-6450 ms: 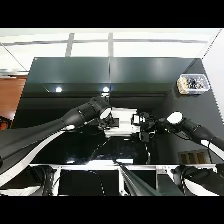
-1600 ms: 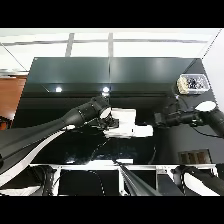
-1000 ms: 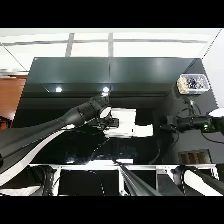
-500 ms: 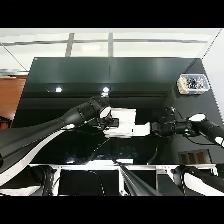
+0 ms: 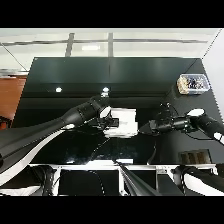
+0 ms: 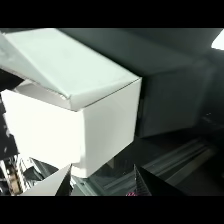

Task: Fold the box and place the chain.

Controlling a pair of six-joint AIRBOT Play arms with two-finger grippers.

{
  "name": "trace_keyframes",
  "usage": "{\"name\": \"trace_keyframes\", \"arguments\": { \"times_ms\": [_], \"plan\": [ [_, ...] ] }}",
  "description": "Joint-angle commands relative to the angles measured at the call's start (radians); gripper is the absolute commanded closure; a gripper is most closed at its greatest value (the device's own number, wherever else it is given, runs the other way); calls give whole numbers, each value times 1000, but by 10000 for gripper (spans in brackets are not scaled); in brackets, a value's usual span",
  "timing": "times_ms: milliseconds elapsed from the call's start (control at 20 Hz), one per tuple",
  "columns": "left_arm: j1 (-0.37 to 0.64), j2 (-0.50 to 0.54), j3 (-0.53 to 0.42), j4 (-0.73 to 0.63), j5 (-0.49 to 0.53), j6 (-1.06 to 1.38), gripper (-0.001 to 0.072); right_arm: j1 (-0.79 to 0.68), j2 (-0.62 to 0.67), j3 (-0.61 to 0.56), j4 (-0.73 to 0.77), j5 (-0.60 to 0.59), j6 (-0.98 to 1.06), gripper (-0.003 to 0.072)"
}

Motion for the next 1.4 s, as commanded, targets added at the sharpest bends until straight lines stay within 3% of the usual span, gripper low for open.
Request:
{"name": "trace_keyframes", "arguments": {
  "times_ms": [0, 700, 1000, 1350],
  "plan": [
    [1, 0, 0, -1, -1, 0, 680, 60, -1, 5, 8, -12, 0, 230],
    [1, 0, 0, -1, -2, 0, 680, 201, -1, 106, -20, -185, 208, 231],
    [1, 0, 0, -1, -2, 0, 680, 327, -1, 203, -228, -217, 489, 245],
    [1, 0, 0, -1, -2, 0, 680, 478, -1, 336, -585, -213, 807, 253]
  ]
}}
